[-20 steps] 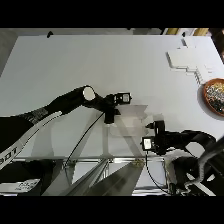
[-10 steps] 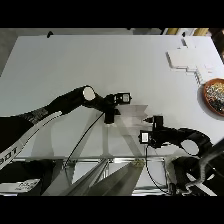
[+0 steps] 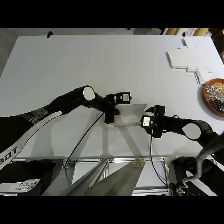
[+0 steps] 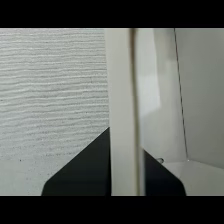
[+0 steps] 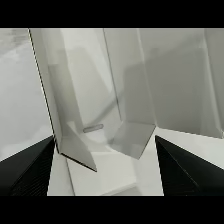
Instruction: Fold the box and place the chain.
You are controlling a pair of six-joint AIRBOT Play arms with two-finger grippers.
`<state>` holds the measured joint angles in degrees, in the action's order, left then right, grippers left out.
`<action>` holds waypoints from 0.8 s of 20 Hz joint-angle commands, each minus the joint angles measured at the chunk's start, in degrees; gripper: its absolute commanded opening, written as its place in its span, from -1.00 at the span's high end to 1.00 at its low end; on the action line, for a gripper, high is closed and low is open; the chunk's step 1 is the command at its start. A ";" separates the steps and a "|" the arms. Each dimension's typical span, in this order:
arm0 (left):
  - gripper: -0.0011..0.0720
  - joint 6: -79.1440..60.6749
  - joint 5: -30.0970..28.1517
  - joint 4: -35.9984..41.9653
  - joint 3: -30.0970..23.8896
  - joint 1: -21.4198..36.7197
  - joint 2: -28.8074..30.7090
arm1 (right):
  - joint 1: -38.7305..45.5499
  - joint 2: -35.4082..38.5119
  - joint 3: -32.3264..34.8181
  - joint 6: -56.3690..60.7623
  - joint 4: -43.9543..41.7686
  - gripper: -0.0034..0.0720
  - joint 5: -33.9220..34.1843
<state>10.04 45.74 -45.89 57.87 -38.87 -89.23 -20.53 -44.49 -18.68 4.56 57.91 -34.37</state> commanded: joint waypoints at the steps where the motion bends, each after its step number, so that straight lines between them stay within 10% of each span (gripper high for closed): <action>1: 0.94 -0.13 0.13 -0.02 0.00 -0.04 0.02 | 4.39 -1.55 -0.85 -10.01 -9.66 -0.84 -3.96; 16: 0.94 -0.13 0.13 -0.02 0.00 -0.04 0.02 | 15.30 -15.15 -3.54 -30.47 -27.06 -0.89 -13.31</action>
<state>9.91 45.87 -45.91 57.87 -38.87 -89.23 -6.26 -56.16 -20.60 -22.48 32.93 -44.10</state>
